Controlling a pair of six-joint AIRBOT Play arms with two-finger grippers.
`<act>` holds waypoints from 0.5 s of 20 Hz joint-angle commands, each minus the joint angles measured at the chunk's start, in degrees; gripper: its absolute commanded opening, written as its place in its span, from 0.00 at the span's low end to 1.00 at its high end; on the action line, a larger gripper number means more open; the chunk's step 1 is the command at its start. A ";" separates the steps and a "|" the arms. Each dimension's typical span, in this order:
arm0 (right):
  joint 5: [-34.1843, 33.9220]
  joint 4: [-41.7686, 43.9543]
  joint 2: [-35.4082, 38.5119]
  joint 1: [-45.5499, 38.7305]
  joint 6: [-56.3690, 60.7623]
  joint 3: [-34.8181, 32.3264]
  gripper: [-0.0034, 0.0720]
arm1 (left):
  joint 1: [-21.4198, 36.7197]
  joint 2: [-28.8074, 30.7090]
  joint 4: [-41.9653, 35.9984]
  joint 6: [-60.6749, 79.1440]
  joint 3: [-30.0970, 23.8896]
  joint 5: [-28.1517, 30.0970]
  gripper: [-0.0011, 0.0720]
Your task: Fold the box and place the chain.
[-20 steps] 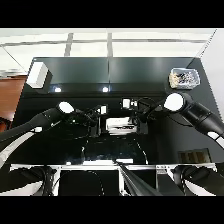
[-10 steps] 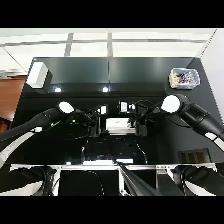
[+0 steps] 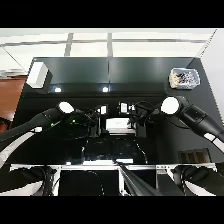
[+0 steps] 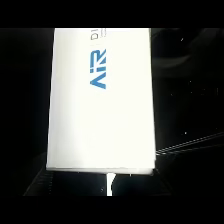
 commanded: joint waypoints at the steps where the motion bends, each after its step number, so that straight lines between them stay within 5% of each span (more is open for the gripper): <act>1: 0.17 -0.15 0.00 0.00 0.63 -1.11 0.27 | -0.02 -0.04 -0.02 -0.04 0.04 0.09 0.78; 6: 0.59 -0.55 1.73 -0.85 8.41 -0.55 0.27 | -0.02 -0.04 -0.02 -0.04 0.04 0.09 0.78; 10: 5.16 -0.42 4.79 -5.22 27.34 -0.39 0.27 | -0.02 -0.04 -0.02 -0.04 0.04 0.09 0.78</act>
